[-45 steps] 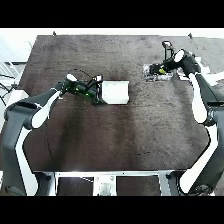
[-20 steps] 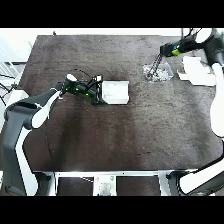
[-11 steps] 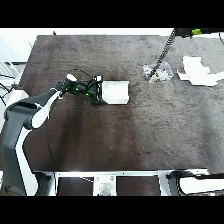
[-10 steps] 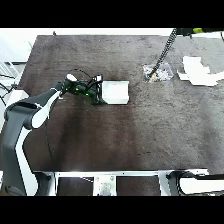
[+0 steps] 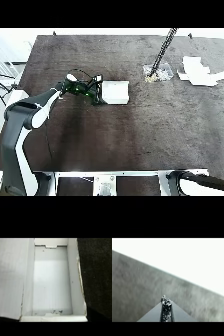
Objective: Fold the box and place the chain.
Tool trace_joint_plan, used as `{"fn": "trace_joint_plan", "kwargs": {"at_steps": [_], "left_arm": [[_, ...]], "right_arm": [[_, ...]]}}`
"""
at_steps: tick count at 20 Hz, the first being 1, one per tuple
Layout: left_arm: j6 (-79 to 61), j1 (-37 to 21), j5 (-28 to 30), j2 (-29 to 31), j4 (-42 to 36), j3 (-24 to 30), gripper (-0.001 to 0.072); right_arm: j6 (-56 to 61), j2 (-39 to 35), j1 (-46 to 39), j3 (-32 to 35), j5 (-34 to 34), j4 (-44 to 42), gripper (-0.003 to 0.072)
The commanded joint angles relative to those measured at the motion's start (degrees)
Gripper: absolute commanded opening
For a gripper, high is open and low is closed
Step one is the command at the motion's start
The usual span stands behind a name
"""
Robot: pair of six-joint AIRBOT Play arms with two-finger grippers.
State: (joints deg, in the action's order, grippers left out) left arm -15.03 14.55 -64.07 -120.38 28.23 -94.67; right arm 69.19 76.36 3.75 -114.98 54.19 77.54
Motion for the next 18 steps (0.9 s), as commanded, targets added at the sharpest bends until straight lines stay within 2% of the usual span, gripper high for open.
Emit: {"fn": "trace_joint_plan", "kwargs": {"at_steps": [1, 6, 11, 15, 18], "left_arm": [[0.0, 0.0, 0.0, 0.0, 0.0, 0.0, 0.0389], [0.0, 0.0, 0.0, 0.0, 0.0, 0.0, 0.0388], [0.0, 0.0, 0.0, 0.0, 0.0, 0.0, 0.0388], [0.0, 0.0, 0.0, 0.0, 0.0, 0.0, 0.0388], [0.0, 0.0, 0.0, 0.0, 0.0, 0.0, 0.0388]], "right_arm": [[-1.4, -3.0, 0.7, 0.0, -3.7, 0.0, 0.0017], [-2.2, -4.8, 1.0, 0.1, -3.4, 0.1, 0.0017], [-1.7, -4.6, 1.1, 1.9, 5.7, -0.1, 0.0017], [-0.6, -4.6, 1.1, 9.0, 11.9, -0.2, 0.0017], [-0.6, -4.4, 1.0, 20.3, 11.6, -0.2, 0.0017]]}}
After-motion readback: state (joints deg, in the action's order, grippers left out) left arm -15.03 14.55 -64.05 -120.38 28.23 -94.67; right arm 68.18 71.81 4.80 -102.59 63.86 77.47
